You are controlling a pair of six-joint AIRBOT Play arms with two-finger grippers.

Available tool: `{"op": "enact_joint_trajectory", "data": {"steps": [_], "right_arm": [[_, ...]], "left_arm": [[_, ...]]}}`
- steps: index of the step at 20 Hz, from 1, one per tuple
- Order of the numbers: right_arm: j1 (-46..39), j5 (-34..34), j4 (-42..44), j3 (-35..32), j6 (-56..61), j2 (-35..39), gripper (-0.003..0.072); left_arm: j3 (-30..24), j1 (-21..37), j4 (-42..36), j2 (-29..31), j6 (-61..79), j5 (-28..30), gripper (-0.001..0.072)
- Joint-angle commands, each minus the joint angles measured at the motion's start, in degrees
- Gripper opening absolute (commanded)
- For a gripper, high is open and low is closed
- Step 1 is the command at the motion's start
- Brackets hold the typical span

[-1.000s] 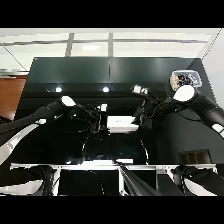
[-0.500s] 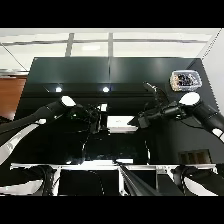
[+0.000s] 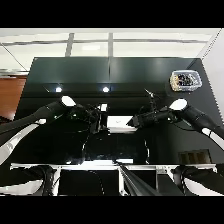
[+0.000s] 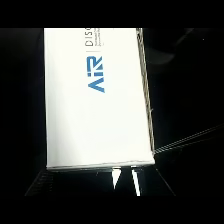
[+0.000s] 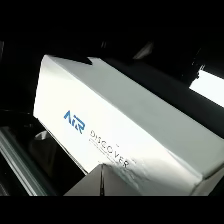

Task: Fold the box and place the chain.

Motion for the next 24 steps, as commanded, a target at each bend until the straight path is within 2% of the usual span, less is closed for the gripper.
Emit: {"op": "enact_joint_trajectory", "data": {"steps": [1,4,7,9,10,11,12,13,14,17,19,22,24], "right_arm": [[0.68,-3.02,-2.97,-0.09,1.25,-0.31,0.0026],[0.17,3.54,-2.97,2.43,-0.07,1.62,0.0025],[-2.25,10.6,-5.31,7.63,0.7,7.78,0.0026],[-4.96,11.26,-14.78,10.67,4.81,13.57,0.0026],[-6.56,10.78,-20.7,11.32,7.21,16.37,0.0026],[-8.33,10.47,-26.58,11.32,11.17,19.08,0.0026],[-9.97,11.32,-31.15,11.32,14.73,21.0,0.0025],[-11.74,13.42,-35.04,11.32,16.65,22.51,0.0026],[-13.2,15.96,-37.75,11.32,17.51,23.56,0.0026],[-16.13,21.9,-41.9,11.3,18.45,24.55,0.0026],[-17.09,21.07,-41.9,11.3,18.47,24.55,0.0025],[-17.07,16.24,-40.15,11.28,18.64,24.52,0.0025],[-17.05,13.6,-38.16,11.26,18.64,24.52,0.0026]], "left_arm": [[0.02,0.0,-0.02,-0.04,-0.07,-0.04,0.0402],[0.02,0.0,-0.02,-0.04,-0.07,-0.04,0.0403],[0.02,0.0,-0.09,-0.04,-0.09,-0.07,0.0403],[0.02,0.0,-0.07,-0.04,-0.11,-0.09,0.04],[0.0,0.0,-0.04,-0.04,-0.81,-0.44,0.0383],[0.0,0.0,-0.04,-0.04,-1.25,-0.5,0.0334],[0.02,0.0,-0.07,-0.02,-1.49,-0.57,0.0351],[0.02,0.0,0.0,0.11,-2.32,-0.83,0.0509],[0.04,0.13,0.11,0.44,-4.24,-1.14,0.0717],[1.4,0.5,8.41,3.89,-13.35,-4.5,0.0719],[2.62,0.46,13.77,7.41,-19.8,-8.92,0.0719],[5.46,-1.55,12.0,10.73,-26.77,-9.42,0.0718],[8.81,-4.63,9.49,10.03,-27.12,-6.34,0.0718]]}}
